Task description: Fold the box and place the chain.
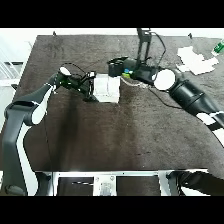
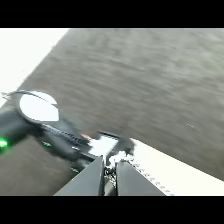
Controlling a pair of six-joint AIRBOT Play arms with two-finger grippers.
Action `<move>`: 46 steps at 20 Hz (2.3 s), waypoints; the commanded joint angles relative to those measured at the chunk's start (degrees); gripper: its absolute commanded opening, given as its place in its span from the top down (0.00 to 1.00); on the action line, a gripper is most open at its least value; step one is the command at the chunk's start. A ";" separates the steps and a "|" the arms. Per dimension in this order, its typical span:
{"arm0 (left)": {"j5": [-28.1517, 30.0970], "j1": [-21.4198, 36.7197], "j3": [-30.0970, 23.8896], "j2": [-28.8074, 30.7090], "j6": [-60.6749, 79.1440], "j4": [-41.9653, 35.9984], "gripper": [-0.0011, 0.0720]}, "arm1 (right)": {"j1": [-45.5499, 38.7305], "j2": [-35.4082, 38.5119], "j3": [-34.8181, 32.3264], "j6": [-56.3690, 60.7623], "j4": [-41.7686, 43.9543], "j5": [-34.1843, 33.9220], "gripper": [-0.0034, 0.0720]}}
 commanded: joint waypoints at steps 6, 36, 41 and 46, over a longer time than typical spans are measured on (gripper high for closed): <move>-0.02 -0.02 0.04 0.00 0.00 0.02 0.51 | 2.73 -13.09 0.00 4.46 -0.15 -7.10 0.94; -0.02 -0.02 0.04 0.00 -0.15 0.00 0.51 | -19.82 -31.23 0.59 13.09 2.40 -8.31 0.54; -0.04 -0.02 0.04 0.00 -0.15 0.00 0.51 | -19.19 -23.74 0.00 9.70 2.34 -2.86 0.94; -0.04 -0.02 0.04 0.00 -0.15 0.00 0.52 | -11.21 -6.47 -0.22 2.25 1.25 -1.03 0.94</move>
